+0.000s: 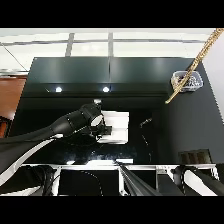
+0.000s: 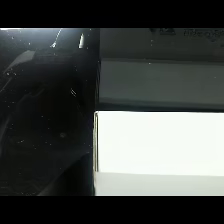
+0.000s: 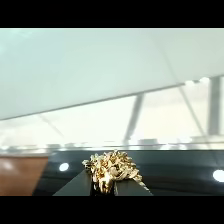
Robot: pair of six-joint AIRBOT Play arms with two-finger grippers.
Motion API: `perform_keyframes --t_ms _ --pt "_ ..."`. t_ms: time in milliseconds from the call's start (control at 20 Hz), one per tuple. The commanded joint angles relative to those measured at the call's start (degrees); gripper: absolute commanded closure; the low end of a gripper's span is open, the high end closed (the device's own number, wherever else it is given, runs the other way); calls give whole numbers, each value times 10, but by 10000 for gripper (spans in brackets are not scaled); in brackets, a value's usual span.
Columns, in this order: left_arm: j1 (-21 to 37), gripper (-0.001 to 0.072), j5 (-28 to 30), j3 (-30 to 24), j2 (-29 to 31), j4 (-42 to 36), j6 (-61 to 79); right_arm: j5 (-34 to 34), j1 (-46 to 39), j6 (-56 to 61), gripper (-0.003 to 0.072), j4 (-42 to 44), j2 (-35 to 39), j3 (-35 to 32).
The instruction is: Fold the box and place the chain.
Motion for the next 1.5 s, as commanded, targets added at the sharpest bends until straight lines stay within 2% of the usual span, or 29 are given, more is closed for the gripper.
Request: perform_keyframes --t_ms 0,100,200,300,550,800,1100,1450 --pt "0 682 0 0 0 0 0 44 0 -39 680 122 26 0" --pt "0 682 0 0 0 0 0 88 3 -57 680 147 33 0" --pt "0 683 0 0 0 0 0 125 25 -73 680 124 39 0" --pt "0 683 0 0 0 0 0 167 76 -81 680 89 41 0" --pt "0 683 0 0 0 0 0 204 238 -80 680 -24 42 -8" --pt "0 683 0 0 0 0 0 206 304 -80 680 -23 42 -61" --pt "0 683 0 0 0 0 0 168 325 -80 680 17 41 -114" --pt "0 683 0 0 0 0 0 151 325 -83 680 59 41 -121"
